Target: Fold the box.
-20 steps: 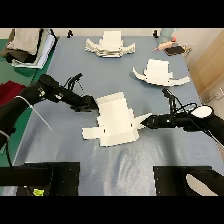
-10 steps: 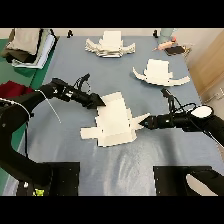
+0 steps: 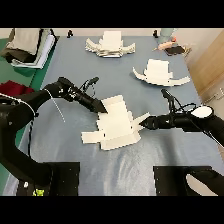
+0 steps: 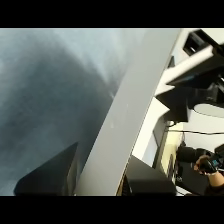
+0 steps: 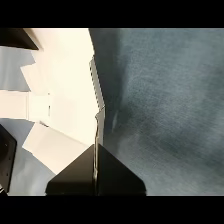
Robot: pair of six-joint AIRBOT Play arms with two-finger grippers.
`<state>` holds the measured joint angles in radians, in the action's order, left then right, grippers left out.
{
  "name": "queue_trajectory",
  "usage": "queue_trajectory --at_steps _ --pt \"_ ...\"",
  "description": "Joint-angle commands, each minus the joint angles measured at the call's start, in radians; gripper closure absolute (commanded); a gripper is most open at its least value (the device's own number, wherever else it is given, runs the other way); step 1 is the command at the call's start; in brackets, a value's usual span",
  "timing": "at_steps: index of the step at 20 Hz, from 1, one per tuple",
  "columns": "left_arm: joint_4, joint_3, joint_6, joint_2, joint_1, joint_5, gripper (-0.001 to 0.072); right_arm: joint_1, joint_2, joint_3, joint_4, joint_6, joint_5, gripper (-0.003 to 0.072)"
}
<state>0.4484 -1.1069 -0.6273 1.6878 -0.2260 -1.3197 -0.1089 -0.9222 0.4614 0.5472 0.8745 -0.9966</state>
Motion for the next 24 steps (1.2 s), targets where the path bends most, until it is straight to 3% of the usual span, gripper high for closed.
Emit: queue_trajectory --at_steps 1,2,3,4,8,9,10,11,12,13,17,21,22,24 --pt "0.024 -0.002 0.011 0.002 -0.003 -0.016 0.0422 -0.001 0.001 0.0 -0.005 0.0 -0.002 0.0686" --pt "0.023 -0.002 0.011 0.002 -0.003 -0.015 0.0422 -0.001 0.001 0.0 -0.006 0.0 -0.002 0.0686" --pt "0.024 -0.002 0.013 0.002 -0.002 -0.015 0.0475 -0.001 0.001 0.0 -0.006 0.0 -0.002 0.0686" --pt "0.024 -0.002 0.024 0.002 -0.002 -0.016 0.0671 -0.001 0.001 0.0 -0.005 0.0 -0.001 0.0686" --pt "0.023 -0.002 0.032 0.002 -0.001 -0.02 0.0692 -0.001 0.001 0.0 -0.005 0.0 0.002 0.0684" --pt "0.02 -0.002 0.024 0.002 -0.002 -0.026 0.0691 -0.001 0.001 0.0 -0.005 0.0 0.008 0.0629" --pt "0.011 -0.002 0.011 0.001 -0.005 -0.025 0.0692 -0.001 0.001 0.0 -0.005 0.0 0.02 0.0527" --pt "0.002 -0.005 0.013 0.0 -0.005 -0.024 0.0692 -0.001 0.001 0.0 -0.003 0.0 0.044 0.0341" --pt "0.001 -0.015 0.036 0.0 -0.005 -0.025 0.0693 0.002 0.001 0.0 0.004 0.001 0.073 0.023" --pt "0.001 -0.029 0.063 -0.004 -0.005 -0.026 0.0694 0.006 0.001 0.003 0.012 0.02 0.101 0.0227" --pt "0.06 -0.031 0.175 -0.111 -0.032 0.07 0.0697 0.069 0.001 0.101 0.18 0.201 0.151 0.0227" --pt "0.142 0.017 0.313 -0.258 -0.161 0.252 0.0697 0.116 0.009 0.231 0.249 0.279 0.136 0.0229" --pt "0.139 0.033 0.355 -0.286 -0.198 0.283 0.0697 0.115 0.01 0.251 0.247 0.286 0.132 0.0265" --pt "0.134 0.089 0.436 -0.357 -0.275 0.376 0.0697 0.115 0.01 0.272 0.226 0.289 0.111 0.0664"
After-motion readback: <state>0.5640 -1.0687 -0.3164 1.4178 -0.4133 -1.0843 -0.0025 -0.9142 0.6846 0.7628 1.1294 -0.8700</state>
